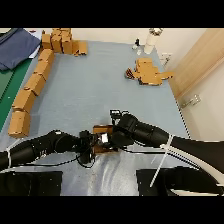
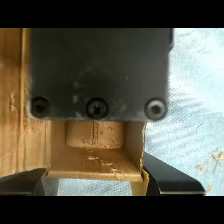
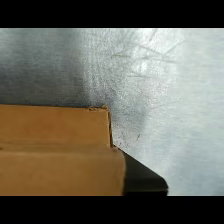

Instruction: Fold the box.

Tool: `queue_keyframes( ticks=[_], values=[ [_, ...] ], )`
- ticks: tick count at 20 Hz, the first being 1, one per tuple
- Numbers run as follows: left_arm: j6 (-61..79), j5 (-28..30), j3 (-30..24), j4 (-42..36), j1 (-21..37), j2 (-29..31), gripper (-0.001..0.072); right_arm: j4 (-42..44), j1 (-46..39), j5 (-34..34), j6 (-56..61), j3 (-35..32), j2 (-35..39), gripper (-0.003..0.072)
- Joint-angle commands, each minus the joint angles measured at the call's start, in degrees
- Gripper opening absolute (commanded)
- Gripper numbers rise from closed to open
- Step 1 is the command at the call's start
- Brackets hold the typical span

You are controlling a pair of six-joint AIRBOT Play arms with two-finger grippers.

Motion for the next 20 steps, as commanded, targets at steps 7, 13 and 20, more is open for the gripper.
queue_keyframes(
  ticks=[7,13,20],
  values=[
    [0.0,0.0,0.0,0.0,0.0,0.0,0.0411,-3.4,-0.2,-5.7,0.2,0.1,5.4,0.0304],
    [0.0,0.0,0.0,0.0,0.0,0.0,0.0411,-5.5,-0.2,-6.8,0.2,0.1,8.9,0.0304],
    [0.0,0.0,0.0,0.0,0.0,0.0,0.0411,-6.5,-1.0,-10.2,0.0,0.1,9.4,0.0269]
  ],
)
